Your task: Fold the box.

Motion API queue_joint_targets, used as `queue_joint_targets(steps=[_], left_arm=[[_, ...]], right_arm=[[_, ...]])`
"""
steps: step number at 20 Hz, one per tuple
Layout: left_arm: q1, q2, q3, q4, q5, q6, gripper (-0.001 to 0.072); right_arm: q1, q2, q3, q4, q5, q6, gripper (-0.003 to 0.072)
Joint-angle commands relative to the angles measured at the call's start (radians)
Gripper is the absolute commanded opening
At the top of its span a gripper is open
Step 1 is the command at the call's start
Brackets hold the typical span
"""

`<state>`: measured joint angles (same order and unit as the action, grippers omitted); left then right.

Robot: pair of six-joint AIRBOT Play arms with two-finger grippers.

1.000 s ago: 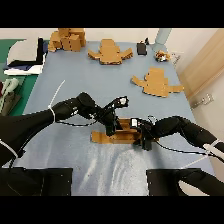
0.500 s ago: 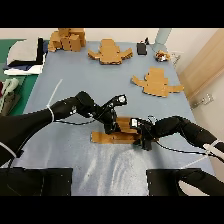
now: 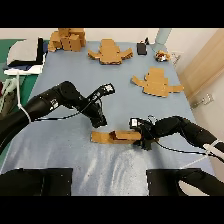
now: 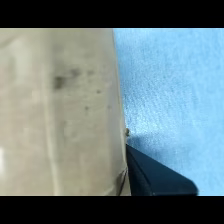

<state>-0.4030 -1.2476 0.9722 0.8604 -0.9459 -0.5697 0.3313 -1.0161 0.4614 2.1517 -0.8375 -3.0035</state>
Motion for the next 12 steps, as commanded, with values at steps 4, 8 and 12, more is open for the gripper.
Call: queue_joint_targets(steps=[4, 8, 12], left_arm=[[0.012, 0.027, 0.001, 0.113, -0.164, -0.208, 0.0494], [0.01, 0.027, -0.009, 0.103, -0.326, -0.401, 0.0012], [-0.003, 0.027, -0.152, -0.158, -0.366, -0.527, 0.0012]], right_arm=[[0.001, -0.001, 0.0, 0.0, -0.002, 0.0, 0.0559], [0.001, -0.001, 0.0, 0.0, -0.002, 0.0, 0.0558], [0.001, -0.001, 0.0, 0.0, -0.002, 0.0, 0.0558]])
